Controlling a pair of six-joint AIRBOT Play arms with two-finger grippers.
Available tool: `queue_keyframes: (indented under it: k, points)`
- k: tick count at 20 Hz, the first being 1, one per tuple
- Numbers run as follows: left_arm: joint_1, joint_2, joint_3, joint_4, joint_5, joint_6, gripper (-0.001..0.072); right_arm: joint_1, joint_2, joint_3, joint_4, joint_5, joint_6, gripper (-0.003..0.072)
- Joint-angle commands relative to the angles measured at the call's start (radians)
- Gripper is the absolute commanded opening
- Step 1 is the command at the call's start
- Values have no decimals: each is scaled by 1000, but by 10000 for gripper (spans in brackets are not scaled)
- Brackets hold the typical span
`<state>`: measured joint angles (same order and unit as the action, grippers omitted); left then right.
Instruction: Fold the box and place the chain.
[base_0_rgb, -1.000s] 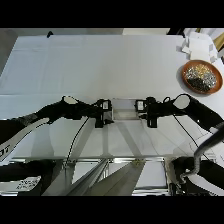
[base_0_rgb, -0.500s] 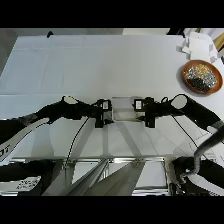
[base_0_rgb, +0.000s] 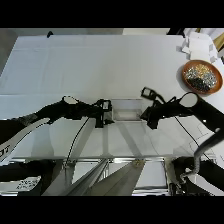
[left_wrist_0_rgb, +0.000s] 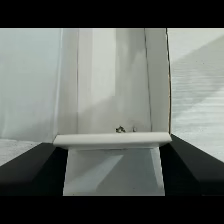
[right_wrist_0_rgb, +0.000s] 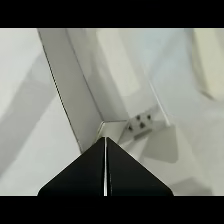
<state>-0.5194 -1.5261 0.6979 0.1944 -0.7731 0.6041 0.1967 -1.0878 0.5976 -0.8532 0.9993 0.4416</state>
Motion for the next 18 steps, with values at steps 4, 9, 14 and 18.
queue_keyframes:
  k: [4,9,14,18]
  points:
    - [0,1,0,1,-2,1,150,-259,157,3,-2,71,559,12]
    - [0,1,0,0,-2,1,150,-389,141,3,-153,46,724,12]
    - [0,1,0,1,-2,1,150,-355,-13,2,-174,57,740,12]
    - [0,1,0,1,-2,1,150,-270,-118,0,-157,63,735,12]
